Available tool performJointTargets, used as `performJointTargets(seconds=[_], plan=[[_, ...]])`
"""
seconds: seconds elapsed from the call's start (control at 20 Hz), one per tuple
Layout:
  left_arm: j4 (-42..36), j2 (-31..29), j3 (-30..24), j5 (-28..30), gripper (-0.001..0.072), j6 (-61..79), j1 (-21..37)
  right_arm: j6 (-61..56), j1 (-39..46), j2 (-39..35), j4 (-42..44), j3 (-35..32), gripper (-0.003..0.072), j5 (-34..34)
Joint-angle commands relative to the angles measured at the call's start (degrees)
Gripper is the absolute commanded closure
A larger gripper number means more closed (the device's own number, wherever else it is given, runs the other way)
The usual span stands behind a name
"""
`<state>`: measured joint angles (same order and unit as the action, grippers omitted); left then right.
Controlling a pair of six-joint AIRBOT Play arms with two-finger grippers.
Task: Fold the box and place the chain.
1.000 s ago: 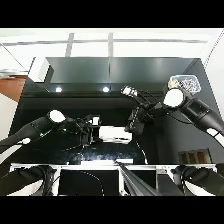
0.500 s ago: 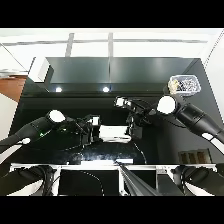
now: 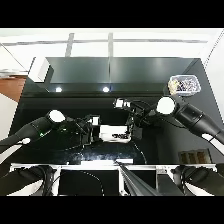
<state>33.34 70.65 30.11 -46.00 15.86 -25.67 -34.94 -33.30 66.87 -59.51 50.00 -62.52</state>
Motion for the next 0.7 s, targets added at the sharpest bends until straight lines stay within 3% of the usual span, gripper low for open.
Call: performJointTargets(seconds=[0.0, 0.3, 0.4, 0.65], plan=[[0.0, 0.0, 0.0, -0.1, 0.0315, 0.0, 0.0, -0.2, 0.0, -0.6, 2.0, 0.0, 0.0274, -0.3], [0.0, 0.0, 0.0, -0.1, 0.0314, 0.0, 0.0, -1.0, 0.0, -2.4, 2.3, 0.0, 0.0332, -0.5], [0.0, 0.0, 0.0, -0.1, 0.0314, 0.0, 0.0, -1.5, 0.0, -2.4, 2.3, 0.0, 0.0455, -0.9], [0.0, 0.0, 0.0, -0.1, 0.0315, 0.0, 0.0, -1.9, 0.0, -2.4, 2.3, -0.2, 0.0461, -1.4]])
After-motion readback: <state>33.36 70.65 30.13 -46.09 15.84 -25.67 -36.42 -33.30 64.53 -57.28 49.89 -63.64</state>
